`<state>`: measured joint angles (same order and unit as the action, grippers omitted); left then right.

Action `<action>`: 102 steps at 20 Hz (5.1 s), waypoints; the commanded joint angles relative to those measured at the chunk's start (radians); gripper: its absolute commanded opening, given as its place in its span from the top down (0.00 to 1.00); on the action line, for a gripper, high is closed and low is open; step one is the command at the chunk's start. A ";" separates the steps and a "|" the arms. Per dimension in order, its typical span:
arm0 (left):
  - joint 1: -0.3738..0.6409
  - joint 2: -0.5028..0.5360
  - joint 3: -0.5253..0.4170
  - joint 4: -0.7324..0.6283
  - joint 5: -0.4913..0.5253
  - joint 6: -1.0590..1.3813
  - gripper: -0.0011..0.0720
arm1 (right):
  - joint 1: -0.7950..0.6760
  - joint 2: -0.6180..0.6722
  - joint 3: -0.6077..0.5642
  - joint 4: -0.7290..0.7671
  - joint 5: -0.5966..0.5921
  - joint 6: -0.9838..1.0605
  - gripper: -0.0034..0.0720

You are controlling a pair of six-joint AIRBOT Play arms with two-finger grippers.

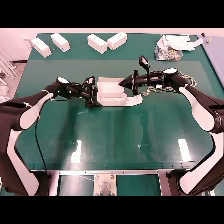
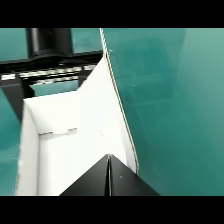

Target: Fold the box and place the chain.

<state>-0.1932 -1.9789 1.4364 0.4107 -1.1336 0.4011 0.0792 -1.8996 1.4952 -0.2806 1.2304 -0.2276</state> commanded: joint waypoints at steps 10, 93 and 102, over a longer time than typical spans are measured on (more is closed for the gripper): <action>0.001 0.000 0.001 0.000 0.000 0.000 0.28 | 0.019 -0.107 0.119 -0.278 -0.026 0.115 0.94; 0.001 0.000 0.001 0.000 0.000 0.000 0.28 | -0.036 0.248 -0.244 -0.209 -0.092 0.075 0.94; 0.001 0.000 0.001 0.000 0.000 0.000 0.28 | -0.092 0.315 -0.265 -0.278 -0.193 0.446 0.94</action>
<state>-0.1925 -1.9789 1.4364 0.4107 -1.1339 0.4007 0.0021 -1.6157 1.2423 -0.5312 1.1072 0.0879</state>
